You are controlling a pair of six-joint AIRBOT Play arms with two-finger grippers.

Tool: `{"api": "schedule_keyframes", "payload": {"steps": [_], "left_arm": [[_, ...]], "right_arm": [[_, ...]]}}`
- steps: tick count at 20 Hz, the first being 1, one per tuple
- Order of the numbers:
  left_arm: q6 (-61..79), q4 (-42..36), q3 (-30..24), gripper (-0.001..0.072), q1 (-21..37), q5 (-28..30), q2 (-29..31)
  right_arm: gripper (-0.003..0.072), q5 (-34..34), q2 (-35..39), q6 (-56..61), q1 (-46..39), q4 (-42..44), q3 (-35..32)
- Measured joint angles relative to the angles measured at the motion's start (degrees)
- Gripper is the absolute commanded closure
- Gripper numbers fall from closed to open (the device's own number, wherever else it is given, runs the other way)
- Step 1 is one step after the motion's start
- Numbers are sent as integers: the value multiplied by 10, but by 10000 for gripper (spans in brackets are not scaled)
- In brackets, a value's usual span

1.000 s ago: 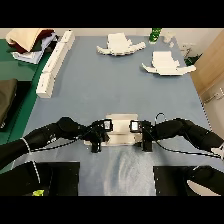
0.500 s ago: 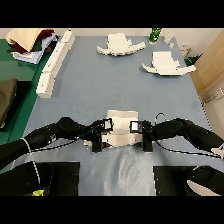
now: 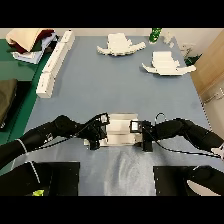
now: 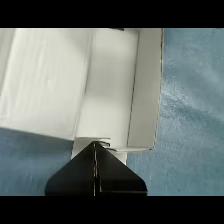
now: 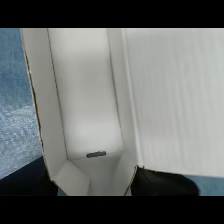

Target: Fold the box.

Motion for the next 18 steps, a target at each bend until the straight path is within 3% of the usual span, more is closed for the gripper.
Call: {"api": "schedule_keyframes", "payload": {"steps": [5, 11, 14, 18], "left_arm": [[-222, 101, 0, 694, 68, -77, 85], [-623, 294, 0, 694, 194, -194, 194], [-707, 299, -1, 695, 236, -249, 200], [-749, 233, -21, 695, 254, -280, 173]], "right_arm": [[168, 0, 0, 0, 0, 0, 0], [168, 0, 0, 0, 0, 0, 0], [168, 0, 0, 0, 0, 0, 0], [168, 0, 0, 0, 0, 0, 0]]}}
